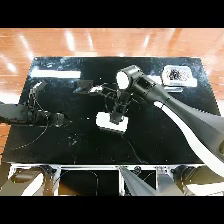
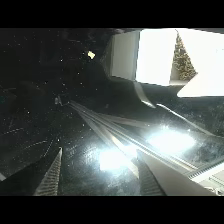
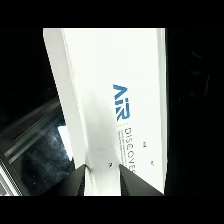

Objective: Fold the box and place the chain.

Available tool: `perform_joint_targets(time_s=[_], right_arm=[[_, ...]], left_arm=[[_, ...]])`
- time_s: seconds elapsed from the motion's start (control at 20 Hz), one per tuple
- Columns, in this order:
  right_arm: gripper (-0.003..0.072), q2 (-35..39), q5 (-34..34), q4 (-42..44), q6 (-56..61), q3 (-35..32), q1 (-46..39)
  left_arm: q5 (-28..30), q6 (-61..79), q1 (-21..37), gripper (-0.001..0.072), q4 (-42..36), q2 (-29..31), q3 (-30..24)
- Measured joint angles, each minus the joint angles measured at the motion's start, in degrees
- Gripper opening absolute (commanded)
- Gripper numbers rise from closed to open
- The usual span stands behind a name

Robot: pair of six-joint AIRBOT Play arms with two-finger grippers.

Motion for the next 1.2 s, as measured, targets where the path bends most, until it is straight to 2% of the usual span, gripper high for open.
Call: perform_joint_targets(time_s=[0.25,0.3,0.35,0.4,0.5,0.55,0.6,0.65,0.7,0.85,0.9,1.2], right_arm=[[0.0292,0.0,-0.3,-1.8,0.6,0.0,0.4],[0.0502,0.0,-0.4,-2.1,0.7,0.0,0.4],[0.0626,0.0,-0.4,-2.5,0.7,0.0,0.4],[0.0562,0.0,-0.4,-2.9,0.8,0.0,0.4],[0.0540,0.0,-0.6,-3.8,1.2,0.0,0.4],[0.0449,0.0,-0.6,-4.1,1.3,0.0,0.4],[0.0396,0.0,-0.6,-4.2,1.5,0.0,0.4],[0.0396,0.0,-0.6,-4.3,1.7,0.0,0.4],[0.0357,0.0,-0.6,-4.6,1.6,0.0,0.4],[0.0335,0.0,-0.6,-5.0,1.6,0.0,0.4],[0.0303,0.0,-0.6,-5.0,1.6,0.0,0.4],[0.0304,0.0,-0.6,-4.5,1.6,0.0,0.8]], left_arm=[[0.0,0.0,0.0,0.0562,0.0,0.0,0.0],[0.0,0.0,0.0,0.0562,0.0,0.0,0.0],[0.0,0.0,0.0,0.0562,0.0,0.0,0.0],[0.0,0.0,0.0,0.0562,0.0,0.0,0.0],[0.0,0.0,0.0,0.0562,0.0,0.0,0.0],[0.0,0.0,0.0,0.0562,0.0,0.0,0.0],[0.0,0.0,0.0,0.0562,0.0,0.0,0.0],[0.0,0.0,0.0,0.0562,0.0,0.0,0.0],[0.0,0.0,0.0,0.0562,0.0,0.0,0.0],[0.0,0.0,0.0,0.0562,0.0,0.0,0.0],[0.0,0.0,0.0,0.0562,0.0,0.0,0.0],[0.0,0.0,0.0,0.0562,-0.1,0.0,0.0]])
